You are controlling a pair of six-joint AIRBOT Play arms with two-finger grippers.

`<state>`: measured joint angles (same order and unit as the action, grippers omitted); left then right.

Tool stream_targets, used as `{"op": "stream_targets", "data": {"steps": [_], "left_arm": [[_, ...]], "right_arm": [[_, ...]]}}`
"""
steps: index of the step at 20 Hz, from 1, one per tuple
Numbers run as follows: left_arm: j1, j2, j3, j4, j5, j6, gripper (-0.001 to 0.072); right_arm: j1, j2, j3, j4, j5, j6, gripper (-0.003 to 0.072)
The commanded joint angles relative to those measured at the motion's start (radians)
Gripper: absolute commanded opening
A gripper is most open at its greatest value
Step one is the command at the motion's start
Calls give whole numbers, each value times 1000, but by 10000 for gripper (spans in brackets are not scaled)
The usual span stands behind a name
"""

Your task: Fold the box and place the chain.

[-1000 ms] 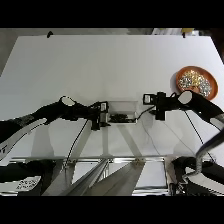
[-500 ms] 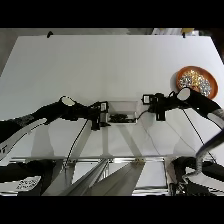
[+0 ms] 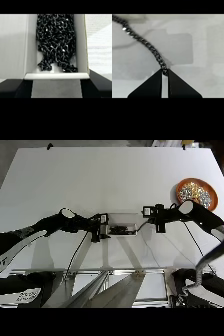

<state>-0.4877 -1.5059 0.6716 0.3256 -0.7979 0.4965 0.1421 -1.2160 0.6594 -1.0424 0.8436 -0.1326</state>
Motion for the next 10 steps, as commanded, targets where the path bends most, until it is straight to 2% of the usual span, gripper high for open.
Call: {"op": "stream_targets", "data": {"steps": [1, 6, 10], "left_arm": [[0, 1, 0, 0, 0, 0, 10], [0, 1, 0, 0, -1, 0, 10], [0, 1, 0, 0, -2, 0, 10]], "right_arm": [[0, 68, 1, 0, 95, 22, 22], [0, 179, 1, 54, 185, 83, 22], [5, 252, 1, 310, 221, 79, 22]]}}
